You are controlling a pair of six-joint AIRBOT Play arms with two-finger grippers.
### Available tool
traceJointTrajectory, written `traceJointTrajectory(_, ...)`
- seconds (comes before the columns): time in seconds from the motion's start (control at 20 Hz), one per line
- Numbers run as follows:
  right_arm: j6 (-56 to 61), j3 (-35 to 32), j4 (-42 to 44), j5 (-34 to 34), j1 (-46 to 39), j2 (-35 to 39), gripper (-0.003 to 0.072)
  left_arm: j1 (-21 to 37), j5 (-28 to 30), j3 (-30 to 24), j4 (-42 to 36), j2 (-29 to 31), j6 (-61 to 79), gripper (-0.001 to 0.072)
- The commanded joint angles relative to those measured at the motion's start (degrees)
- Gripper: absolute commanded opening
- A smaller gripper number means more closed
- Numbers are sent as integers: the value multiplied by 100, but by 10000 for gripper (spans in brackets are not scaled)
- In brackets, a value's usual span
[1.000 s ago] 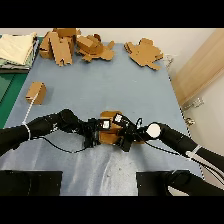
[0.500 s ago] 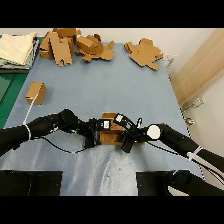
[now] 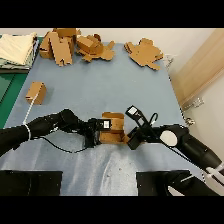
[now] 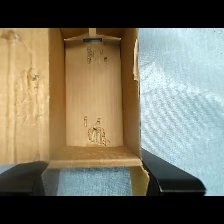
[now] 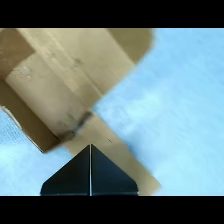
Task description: Fold the box.
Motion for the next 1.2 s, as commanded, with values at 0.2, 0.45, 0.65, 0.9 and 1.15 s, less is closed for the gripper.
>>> traceJointTrajectory(0.2, 3950, -120, -2500, 1899, -1073, 1189, 3, 2, -15, 2, 2, -2, 2, 290)
traceJointTrajectory(0.45, 3939, -780, -1180, 535, -1475, 776, 3, 2, -15, 2, 2, -2, 2, 290)
traceJointTrajectory(0.65, 3713, -905, -251, -216, -1473, 50, 3, 2, -15, 2, 2, -2, 2, 290)
traceJointTrajectory(0.9, 2918, -907, 931, -581, -1473, -291, 2, 2, -15, 2, 2, -2, 2, 290)
traceJointTrajectory(1.15, 2516, -905, 1569, -579, -1473, -177, 3, 2, -15, 2, 2, -2, 2, 290)
